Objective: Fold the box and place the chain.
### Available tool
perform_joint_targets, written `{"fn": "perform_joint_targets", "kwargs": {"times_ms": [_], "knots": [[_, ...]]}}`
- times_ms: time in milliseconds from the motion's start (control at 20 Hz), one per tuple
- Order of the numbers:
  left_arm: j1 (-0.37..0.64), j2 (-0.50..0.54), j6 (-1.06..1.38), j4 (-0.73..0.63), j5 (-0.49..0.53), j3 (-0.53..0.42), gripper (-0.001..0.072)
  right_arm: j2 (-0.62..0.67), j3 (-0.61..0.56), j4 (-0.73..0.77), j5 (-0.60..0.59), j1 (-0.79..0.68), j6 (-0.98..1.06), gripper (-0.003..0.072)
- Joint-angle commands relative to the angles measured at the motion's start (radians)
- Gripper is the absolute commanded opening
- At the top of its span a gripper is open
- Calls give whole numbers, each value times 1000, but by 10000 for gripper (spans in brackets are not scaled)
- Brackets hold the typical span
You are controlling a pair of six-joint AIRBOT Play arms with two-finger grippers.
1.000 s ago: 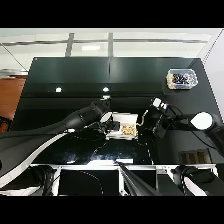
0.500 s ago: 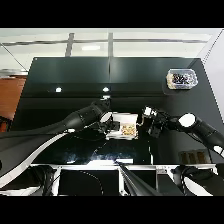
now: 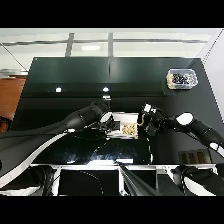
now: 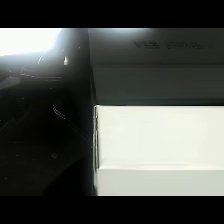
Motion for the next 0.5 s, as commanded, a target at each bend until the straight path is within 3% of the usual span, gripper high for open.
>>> {"fn": "perform_joint_targets", "kwargs": {"times_ms": [0, 50, 200, 250, 300, 450], "knots": [[0, -1, 0, 0, 1, 0, 32, -5, -1, 18, -3, 1, 1, 557], [0, -1, 0, 0, 1, 0, 32, -5, -1, 16, -3, 1, 1, 467], [0, -1, 0, 0, 0, 0, 32, -5, -1, -8, -3, 14, 1, 468], [0, -1, 0, 0, 0, 0, 32, -4, -1, -10, -3, 21, 1, 344], [0, -1, 0, 0, 0, 0, 32, -4, -1, -9, 1, 25, 1, 83], [0, -1, 0, 0, -4, 0, 32, -2, 0, -12, -3, 26, 18, 64]]}}
